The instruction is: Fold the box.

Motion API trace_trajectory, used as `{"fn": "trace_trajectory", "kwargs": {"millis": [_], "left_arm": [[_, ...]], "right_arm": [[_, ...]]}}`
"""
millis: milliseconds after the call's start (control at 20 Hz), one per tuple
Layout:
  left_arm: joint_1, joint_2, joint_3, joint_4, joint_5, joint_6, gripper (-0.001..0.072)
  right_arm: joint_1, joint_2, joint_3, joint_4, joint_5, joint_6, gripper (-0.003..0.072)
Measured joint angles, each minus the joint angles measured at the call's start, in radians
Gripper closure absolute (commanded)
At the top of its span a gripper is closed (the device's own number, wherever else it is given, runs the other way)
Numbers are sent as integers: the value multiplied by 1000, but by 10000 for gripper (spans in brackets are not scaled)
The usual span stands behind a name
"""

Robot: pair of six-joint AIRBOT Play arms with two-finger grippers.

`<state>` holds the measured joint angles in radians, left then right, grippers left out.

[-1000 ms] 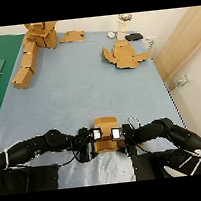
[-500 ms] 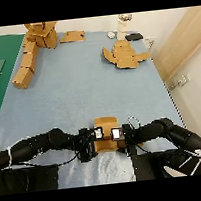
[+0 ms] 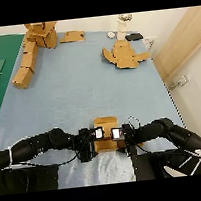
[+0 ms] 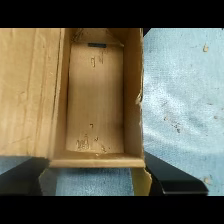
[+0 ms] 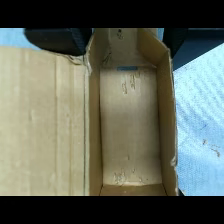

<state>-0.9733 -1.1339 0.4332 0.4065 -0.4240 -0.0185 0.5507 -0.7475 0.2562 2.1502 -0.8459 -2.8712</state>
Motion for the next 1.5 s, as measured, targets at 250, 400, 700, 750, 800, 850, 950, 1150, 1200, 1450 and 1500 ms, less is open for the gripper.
{"fn": "trace_trajectory", "kwargs": {"millis": [250, 400, 700, 750, 800, 850, 950, 1150, 1200, 1450, 1500], "left_arm": [[0, 0, 0, 1, -1, 0, 165], [0, 0, 0, 1, -2, 0, 166], [0, 0, 0, 1, -3, -1, 165], [0, 0, 0, 2, -3, -1, 165], [0, 0, 0, 1, -3, -1, 164], [0, 0, 0, 1, -3, -1, 165], [0, 0, 0, 1, -3, -1, 164], [0, 0, 0, 1, -3, -1, 165], [0, 0, 0, 1, -3, -1, 165], [0, 0, 0, 1, -3, -1, 165], [0, 0, 0, 1, -3, -1, 165]], "right_arm": [[0, 0, 0, 0, 0, 0, 174], [0, 0, 0, 0, 0, 0, 174], [0, 0, 0, 0, 0, -1, 174], [0, 0, 0, 0, 0, -1, 174], [0, 0, 0, 0, 0, -1, 174], [0, 0, 0, 0, 0, -1, 174], [0, 0, 0, 0, 0, -1, 174], [0, 0, 0, 0, 0, -1, 174], [0, 0, 0, 0, 0, -1, 174], [0, 0, 0, 0, 0, -1, 174], [0, 0, 0, 0, 0, -1, 174]]}}
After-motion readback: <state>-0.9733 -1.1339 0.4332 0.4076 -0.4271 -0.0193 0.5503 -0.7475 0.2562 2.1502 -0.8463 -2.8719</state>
